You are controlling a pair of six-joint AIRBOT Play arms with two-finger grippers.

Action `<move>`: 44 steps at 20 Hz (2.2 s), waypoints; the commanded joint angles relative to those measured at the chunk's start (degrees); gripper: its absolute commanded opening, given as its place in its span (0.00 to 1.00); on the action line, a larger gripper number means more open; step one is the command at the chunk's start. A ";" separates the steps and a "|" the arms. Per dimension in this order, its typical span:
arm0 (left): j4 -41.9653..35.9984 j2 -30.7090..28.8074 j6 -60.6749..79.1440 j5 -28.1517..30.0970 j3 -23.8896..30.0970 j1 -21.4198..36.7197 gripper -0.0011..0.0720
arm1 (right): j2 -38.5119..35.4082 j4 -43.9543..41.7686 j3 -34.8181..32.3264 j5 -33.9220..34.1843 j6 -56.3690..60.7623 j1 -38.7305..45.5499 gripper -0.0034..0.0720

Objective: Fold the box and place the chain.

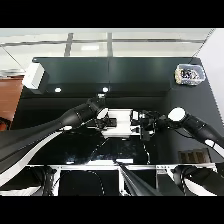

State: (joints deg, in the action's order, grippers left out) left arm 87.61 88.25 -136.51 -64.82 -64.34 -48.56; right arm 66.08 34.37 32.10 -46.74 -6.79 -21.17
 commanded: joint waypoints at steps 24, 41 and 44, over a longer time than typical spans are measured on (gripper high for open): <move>-0.04 0.02 -0.07 0.20 -0.02 -0.02 0.05 | -1.57 10.78 5.01 -12.00 43.93 5.92 0.06; -0.04 0.02 -0.04 0.20 -0.02 -0.02 0.05 | 9.57 1.73 -0.42 -20.90 61.64 26.32 0.06; -0.04 0.02 -0.04 0.20 -0.02 -0.02 0.05 | 10.25 -6.56 -0.24 -19.67 56.11 22.86 0.06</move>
State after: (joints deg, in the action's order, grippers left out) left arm 87.55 88.25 -136.57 -64.60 -64.34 -48.56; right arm 74.39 35.86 31.79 -66.32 56.12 5.43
